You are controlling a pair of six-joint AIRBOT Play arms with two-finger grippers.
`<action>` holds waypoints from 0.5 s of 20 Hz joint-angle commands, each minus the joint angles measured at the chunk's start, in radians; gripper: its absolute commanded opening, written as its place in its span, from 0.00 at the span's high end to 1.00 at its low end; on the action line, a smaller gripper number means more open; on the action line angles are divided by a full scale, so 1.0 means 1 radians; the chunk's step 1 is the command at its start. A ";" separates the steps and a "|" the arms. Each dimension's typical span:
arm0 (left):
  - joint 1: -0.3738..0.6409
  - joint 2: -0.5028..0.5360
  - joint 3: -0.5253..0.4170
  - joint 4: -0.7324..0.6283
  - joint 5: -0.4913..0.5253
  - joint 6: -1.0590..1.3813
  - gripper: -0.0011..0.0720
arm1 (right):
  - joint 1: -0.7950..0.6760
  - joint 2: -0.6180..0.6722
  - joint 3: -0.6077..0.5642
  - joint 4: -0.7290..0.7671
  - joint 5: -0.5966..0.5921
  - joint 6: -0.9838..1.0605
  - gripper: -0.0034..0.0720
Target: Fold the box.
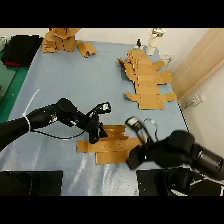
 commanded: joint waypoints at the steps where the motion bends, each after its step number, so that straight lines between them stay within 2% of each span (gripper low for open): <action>1: 0.001 -0.001 0.000 0.000 0.001 -0.002 0.97 | 0.348 0.016 -0.076 -0.228 0.041 0.084 0.95; 2: 0.001 -0.001 0.000 0.000 0.001 -0.002 0.97 | 0.409 0.009 -0.108 -0.289 0.073 0.083 0.91; 3: 0.001 -0.001 0.000 0.000 0.001 -0.002 0.97 | 0.454 -0.004 -0.136 -0.344 0.100 0.083 0.66; 4: 0.001 -0.001 0.000 0.000 0.001 -0.002 0.97 | 0.476 -0.018 -0.154 -0.385 0.115 0.084 0.49; 7: 0.001 -0.001 0.000 0.000 0.001 -0.002 0.97 | 0.482 -0.062 -0.162 -0.473 0.130 0.084 0.49; 10: 0.001 -0.001 0.000 0.000 0.001 -0.002 0.97 | 0.482 -0.089 -0.162 -0.496 0.201 0.060 0.45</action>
